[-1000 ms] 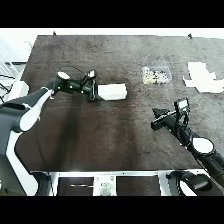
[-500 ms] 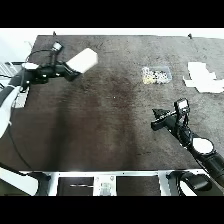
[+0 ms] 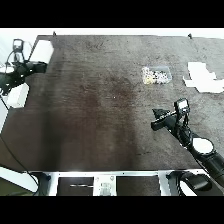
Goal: Fold the box and place the chain.
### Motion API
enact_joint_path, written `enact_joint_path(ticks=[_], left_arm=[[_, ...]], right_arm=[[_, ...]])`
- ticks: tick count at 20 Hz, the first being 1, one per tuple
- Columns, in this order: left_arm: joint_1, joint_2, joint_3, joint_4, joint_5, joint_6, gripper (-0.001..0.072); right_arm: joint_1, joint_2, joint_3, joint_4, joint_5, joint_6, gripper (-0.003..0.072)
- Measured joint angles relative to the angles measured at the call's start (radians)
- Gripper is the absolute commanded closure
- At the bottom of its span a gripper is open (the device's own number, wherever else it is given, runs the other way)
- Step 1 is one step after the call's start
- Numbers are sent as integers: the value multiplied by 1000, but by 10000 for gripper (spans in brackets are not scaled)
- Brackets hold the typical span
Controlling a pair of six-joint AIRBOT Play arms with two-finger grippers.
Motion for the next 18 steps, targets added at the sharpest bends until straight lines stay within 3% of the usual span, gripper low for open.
enact_joint_path(ticks=[5,12,18], left_arm=[[94,-97,94,43,-43,-93,694],[124,-264,362,314,-170,-334,693],[127,-350,447,382,-213,-389,690]], right_arm=[[0,0,0,0,0,0,674],[0,0,0,0,-27,0,674],[0,0,0,0,-36,0,674]])
